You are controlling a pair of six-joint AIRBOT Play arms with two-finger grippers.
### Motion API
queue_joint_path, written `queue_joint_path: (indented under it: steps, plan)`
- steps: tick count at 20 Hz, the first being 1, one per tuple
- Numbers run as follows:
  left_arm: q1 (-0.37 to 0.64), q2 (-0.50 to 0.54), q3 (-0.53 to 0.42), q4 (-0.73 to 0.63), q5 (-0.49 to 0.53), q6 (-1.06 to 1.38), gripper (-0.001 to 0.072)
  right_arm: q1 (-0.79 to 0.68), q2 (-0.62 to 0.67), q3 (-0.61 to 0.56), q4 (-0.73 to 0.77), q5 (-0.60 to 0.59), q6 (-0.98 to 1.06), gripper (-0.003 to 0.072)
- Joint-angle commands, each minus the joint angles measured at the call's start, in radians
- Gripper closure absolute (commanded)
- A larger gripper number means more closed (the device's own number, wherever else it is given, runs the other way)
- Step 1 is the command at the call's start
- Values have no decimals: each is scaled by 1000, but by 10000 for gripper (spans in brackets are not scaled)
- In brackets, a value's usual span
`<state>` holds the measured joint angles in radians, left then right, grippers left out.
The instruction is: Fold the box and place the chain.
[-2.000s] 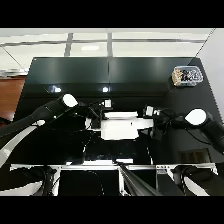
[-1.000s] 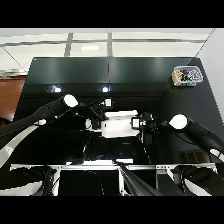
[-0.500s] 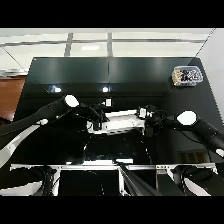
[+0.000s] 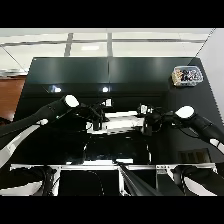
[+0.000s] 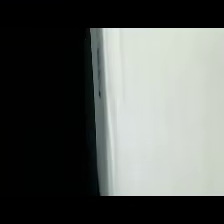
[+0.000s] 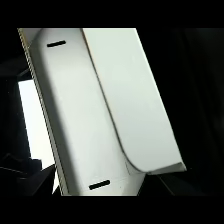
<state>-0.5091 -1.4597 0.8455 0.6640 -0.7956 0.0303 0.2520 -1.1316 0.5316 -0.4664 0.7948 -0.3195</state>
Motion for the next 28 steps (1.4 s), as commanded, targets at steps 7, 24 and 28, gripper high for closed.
queue_joint_path:
  steps: [7, 24, 28]
  plan:
    - [0, 0, 0, 1, 1, 0, 683, 11, -114, -2, 9, 14, -164, 23]
    - [0, 0, 0, 2, 1, 0, 683, 61, -157, 41, -93, -39, -24, 25]
    - [0, 0, 0, 2, 1, 0, 683, 61, -157, 41, -93, -40, -24, 34]
